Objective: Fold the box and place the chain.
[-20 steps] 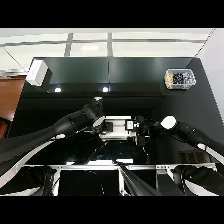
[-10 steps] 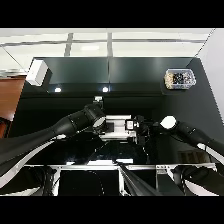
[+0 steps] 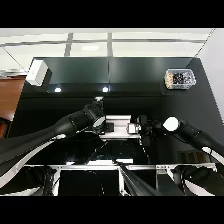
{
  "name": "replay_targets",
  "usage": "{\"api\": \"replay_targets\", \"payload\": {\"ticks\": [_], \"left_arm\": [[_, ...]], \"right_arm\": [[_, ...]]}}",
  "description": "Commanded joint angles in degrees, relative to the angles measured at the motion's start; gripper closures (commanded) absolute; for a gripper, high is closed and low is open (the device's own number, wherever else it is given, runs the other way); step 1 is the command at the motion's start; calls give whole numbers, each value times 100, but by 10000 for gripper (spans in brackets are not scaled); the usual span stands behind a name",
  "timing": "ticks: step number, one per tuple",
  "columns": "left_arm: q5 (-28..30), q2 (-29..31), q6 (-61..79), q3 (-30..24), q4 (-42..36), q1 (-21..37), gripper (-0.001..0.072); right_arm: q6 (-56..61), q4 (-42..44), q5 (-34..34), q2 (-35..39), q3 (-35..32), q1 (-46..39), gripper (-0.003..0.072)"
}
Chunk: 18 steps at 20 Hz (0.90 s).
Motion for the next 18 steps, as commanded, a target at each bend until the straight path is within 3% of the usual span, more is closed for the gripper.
{"api": "replay_targets", "payload": {"ticks": [1, 2, 3, 4, 5, 6, 7, 18], "left_arm": [[-7, 0, 33, 7, -9, 2, 686], [-20, 0, 33, 7, -24, 2, 686], [-20, 0, 33, 7, -22, 2, 686], [-20, 0, 33, 7, -24, 2, 686], [-17, 0, 33, 7, -24, 2, 686], [-20, 0, 33, 7, -22, 2, 686], [-17, 0, 33, 7, -24, 2, 686], [-24, 0, 35, 7, -24, 2, 685]], "right_arm": [[26, -81, -28, 74, 4, 9, 84], [2, 9, -33, 74, 4, 9, 84], [0, 111, -24, 74, 4, 9, 121], [-2, 269, 13, 74, 4, 13, 227], [-11, 431, 37, 74, 4, 13, 228], [-9, 584, 37, 74, 2, 13, 411], [-9, 686, 55, 74, 4, 11, 680], [52, 1069, 122, 72, 2, 13, 666]]}}
